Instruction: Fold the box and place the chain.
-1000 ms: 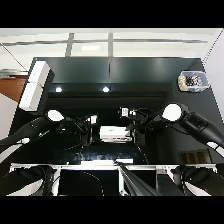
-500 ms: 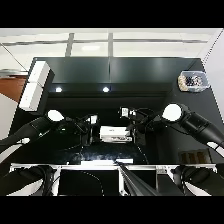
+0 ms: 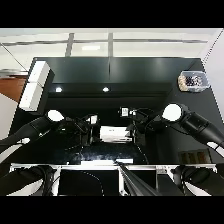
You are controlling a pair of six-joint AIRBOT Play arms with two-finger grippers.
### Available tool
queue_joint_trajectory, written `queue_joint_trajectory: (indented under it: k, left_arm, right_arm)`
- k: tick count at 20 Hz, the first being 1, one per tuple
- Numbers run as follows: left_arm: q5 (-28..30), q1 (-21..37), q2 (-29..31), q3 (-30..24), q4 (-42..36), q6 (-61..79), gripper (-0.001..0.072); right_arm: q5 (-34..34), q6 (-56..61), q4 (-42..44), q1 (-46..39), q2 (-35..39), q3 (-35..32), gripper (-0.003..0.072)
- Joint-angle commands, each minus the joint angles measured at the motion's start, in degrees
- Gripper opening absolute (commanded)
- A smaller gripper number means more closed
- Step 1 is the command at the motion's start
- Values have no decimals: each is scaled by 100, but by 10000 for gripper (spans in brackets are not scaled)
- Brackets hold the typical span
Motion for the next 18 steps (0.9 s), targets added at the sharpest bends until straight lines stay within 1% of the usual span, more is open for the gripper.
queue_joint_trajectory:
  k: [1,2,3,8,10,11,12,14,18]
  left_arm:
    - [-2,-2,-2,4,0,2,475]
    - [-2,-2,-2,4,2,2,475]
    - [-2,-2,-2,4,2,2,475]
    - [0,-2,-2,4,2,2,475]
    - [-2,-2,-2,4,0,2,475]
    - [-2,-2,-2,4,2,2,475]
    - [0,-2,-2,4,2,2,475]
    - [-2,-2,-2,4,0,2,475]
    - [-2,-2,-2,4,0,2,475]
  right_arm:
    - [-15,26,-22,4,-4,0,280]
    - [-26,26,-35,4,-4,0,251]
    - [-26,28,-37,4,-7,0,243]
    - [-20,31,-33,13,-7,-70,244]
    - [-37,44,-81,140,-9,-118,245]
    - [-105,46,-79,227,-11,-127,248]
    - [-205,85,-83,297,-15,-127,295]
    - [-413,164,-85,337,-15,-127,295]
    - [-404,533,-120,334,-9,-122,294]
